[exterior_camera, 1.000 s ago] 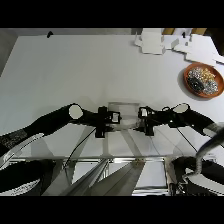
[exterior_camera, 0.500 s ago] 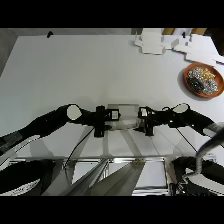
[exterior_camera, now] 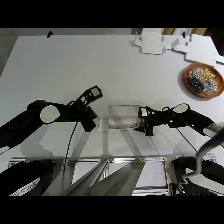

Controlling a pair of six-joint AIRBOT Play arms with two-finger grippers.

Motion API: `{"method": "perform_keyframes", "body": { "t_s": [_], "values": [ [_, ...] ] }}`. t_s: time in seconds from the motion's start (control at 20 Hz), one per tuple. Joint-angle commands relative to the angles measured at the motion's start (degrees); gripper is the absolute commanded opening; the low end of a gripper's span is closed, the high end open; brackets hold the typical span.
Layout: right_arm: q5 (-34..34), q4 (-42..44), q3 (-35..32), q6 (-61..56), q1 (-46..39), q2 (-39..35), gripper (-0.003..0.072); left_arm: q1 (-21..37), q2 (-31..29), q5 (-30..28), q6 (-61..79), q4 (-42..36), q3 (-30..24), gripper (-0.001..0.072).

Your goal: Fold the box and place the chain.

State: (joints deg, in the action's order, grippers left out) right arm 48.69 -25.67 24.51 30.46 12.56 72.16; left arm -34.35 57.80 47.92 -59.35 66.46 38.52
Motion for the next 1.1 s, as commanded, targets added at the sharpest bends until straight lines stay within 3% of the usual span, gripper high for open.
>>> {"method": "perform_keyframes", "body": {
  "t_s": [0.0, 0.1, 0.3, 0.5, 0.7, 0.8, 0.9, 1.05],
  "values": [
    [0.0, 0.0, 0.0, 0.02, 0.0, -0.02, 0.0396, 3.85, 1.14, 7.37, -25.81, 8.66, 0.07, 0.001],
    [0.0, 0.0, 0.0, 0.02, 0.0, -0.02, 0.0396, 4.07, 5.03, 7.76, -28.0, 7.52, 0.07, 0.0011],
    [0.0, -0.02, 0.02, 0.02, 0.0, -0.02, 0.0396, 3.37, 12.87, 3.67, -27.96, -1.95, 0.07, 0.001],
    [0.0, -0.02, 0.0, 0.02, 0.0, -0.02, 0.0396, 1.38, 16.59, 2.16, -27.96, -6.82, 0.07, 0.001],
    [0.02, 0.0, 0.0, 0.02, 0.0, -0.02, 0.0396, 0.2, 16.04, -0.17, -24.39, -13.9, 1.01, 0.0038],
    [0.0, 0.0, 0.0, 0.02, 0.0, -0.02, 0.0396, -0.39, 14.64, 0.07, -24.44, -13.81, 1.9, 0.0157],
    [0.0, 0.0, 0.0, 0.02, 0.0, -0.02, 0.0396, -0.39, 13.0, -0.13, -24.5, -14.01, 2.05, 0.0226],
    [0.0, 0.0, 0.02, 0.02, 0.0, -0.02, 0.0396, -0.39, 11.41, -0.15, -24.52, -14.4, 2.08, 0.023]
  ]
}}
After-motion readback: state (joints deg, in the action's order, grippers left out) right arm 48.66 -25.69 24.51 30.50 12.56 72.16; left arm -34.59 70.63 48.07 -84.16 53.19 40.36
